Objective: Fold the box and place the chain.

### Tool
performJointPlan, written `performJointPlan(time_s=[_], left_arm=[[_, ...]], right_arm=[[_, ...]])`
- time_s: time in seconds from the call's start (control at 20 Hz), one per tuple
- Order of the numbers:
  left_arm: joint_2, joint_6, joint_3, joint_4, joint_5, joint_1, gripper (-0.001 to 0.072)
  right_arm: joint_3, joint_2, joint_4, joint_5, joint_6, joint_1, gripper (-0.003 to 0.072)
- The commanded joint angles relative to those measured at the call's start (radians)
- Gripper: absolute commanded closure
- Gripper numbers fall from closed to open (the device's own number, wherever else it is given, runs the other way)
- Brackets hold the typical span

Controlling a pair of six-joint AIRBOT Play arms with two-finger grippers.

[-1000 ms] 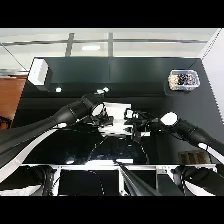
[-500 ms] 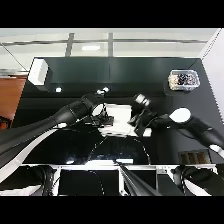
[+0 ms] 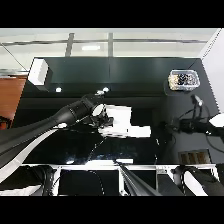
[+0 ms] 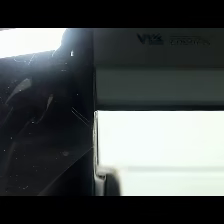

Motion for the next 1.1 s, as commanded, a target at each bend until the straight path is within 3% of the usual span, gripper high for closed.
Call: performJointPlan(time_s=[0.0,0.15,0.25,0.5,0.7,0.75,0.85,0.95,1.05], left_arm=[[0.000,0.000,0.001,0.000,0.000,0.001,0.0684],[0.000,0.000,0.001,0.000,0.000,0.001,0.0683],[0.000,0.000,0.001,0.000,0.000,0.001,0.0684],[0.000,0.000,0.001,0.000,0.000,0.001,0.0684],[0.000,0.000,0.001,0.000,-0.001,0.001,0.0684],[0.000,0.000,0.001,0.000,-0.001,0.001,0.0684],[0.000,0.000,0.001,0.000,-0.001,0.001,0.0684],[0.000,0.000,0.001,0.000,-0.001,0.001,0.0684],[0.000,0.000,0.001,0.000,0.000,0.001,0.0684]], right_arm=[[-0.105,-0.091,0.187,0.031,-0.019,0.058,0.0670],[-0.104,-0.185,0.386,0.043,-0.248,0.231,0.0670],[-0.080,-0.201,0.441,0.013,-0.341,0.295,0.0669],[0.039,-0.201,0.500,0.087,-0.427,0.302,0.0669],[0.055,-0.201,0.508,0.089,-0.397,0.310,0.0669],[0.056,-0.201,0.505,0.085,-0.379,0.322,0.0620],[0.056,-0.201,0.502,0.056,-0.367,0.362,0.0289],[0.056,-0.201,0.496,-0.010,-0.367,0.406,0.0172],[0.056,-0.201,0.500,-0.067,-0.362,0.439,0.0172]])
